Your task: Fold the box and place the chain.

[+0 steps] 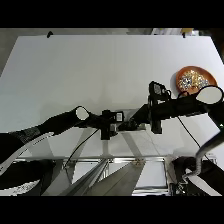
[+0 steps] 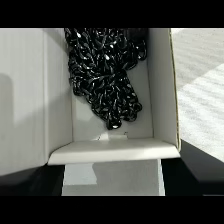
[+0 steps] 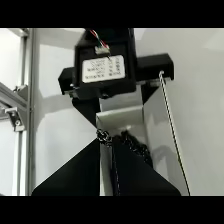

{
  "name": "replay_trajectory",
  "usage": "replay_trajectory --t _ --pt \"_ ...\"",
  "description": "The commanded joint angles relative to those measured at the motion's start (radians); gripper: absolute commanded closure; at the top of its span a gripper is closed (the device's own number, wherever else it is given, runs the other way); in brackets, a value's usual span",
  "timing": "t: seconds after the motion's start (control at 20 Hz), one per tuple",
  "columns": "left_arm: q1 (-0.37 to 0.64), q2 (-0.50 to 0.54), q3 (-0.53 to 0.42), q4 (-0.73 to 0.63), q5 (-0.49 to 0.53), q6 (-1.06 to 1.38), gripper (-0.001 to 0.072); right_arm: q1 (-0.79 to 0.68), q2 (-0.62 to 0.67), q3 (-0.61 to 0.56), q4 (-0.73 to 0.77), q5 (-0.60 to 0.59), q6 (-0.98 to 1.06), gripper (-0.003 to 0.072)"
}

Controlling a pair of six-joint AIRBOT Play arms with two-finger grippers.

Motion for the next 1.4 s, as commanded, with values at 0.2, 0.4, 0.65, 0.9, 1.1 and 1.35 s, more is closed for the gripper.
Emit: replay_trajectory --t 0.2,0.4,0.65,0.9,1.1,1.35 --pt "0.0 0.0 0.0 0.0 0.0 0.0 0.0498 0.012 -0.081 0.031 -0.018 0.083 0.082 0.0417" --pt "0.0 0.0 0.0 0.0 0.0 0.0 0.0497 -0.014 -0.099 0.234 -0.027 0.183 0.133 0.0672" --pt "0.0 0.0 0.0 0.0 0.0 0.0 0.0498 -0.102 -0.175 0.35 -0.054 -0.035 0.387 0.0672" --pt "0.0 0.0 0.0 0.0 0.0 0.0 0.0498 -0.065 -0.29 0.346 -0.402 -0.066 0.65 0.0672" --pt "0.0 0.0 0.0 0.0 0.0 0.0 0.0498 0.014 -0.303 0.261 -0.484 -0.12 0.637 0.0673" --pt "0.0 0.0 0.0 0.0 0.0 0.0 0.0498 0.108 -0.267 0.212 -0.391 -0.09 0.435 0.0673"
